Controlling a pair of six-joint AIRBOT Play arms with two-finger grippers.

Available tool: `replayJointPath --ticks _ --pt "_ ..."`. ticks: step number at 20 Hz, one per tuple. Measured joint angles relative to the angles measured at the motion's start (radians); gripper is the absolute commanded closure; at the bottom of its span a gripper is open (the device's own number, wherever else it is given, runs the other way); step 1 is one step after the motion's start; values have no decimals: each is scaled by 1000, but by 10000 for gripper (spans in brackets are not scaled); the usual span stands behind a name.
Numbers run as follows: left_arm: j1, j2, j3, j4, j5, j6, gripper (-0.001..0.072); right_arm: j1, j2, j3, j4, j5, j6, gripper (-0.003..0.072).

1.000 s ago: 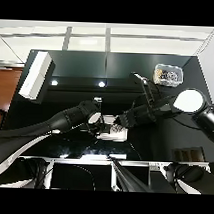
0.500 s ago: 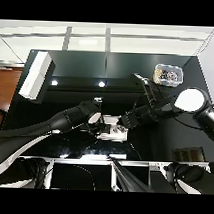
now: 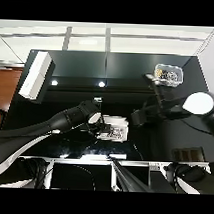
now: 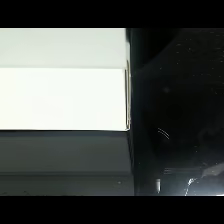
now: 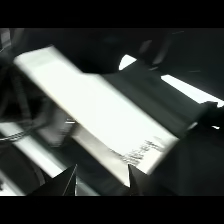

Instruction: Fold the box and place the chain.

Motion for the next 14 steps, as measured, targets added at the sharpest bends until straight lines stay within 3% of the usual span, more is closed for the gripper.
replayJointPath --ticks 7,8,9,10,14 --pt "0 -1 10 1 9 -89 674 -225 93 -2 -66 89 -10 313" --pt "0 0 19 8 5 -90 489 -234 96 -3 -70 88 -11 313" --pt "4 1 35 6 4 -84 225 -242 99 -3 -72 87 -11 313" --pt "7 2 53 5 -2 -63 140 -248 100 -3 -74 82 -11 313" --pt "31 3 127 0 -79 44 141 -257 104 -3 -78 74 -10 313"
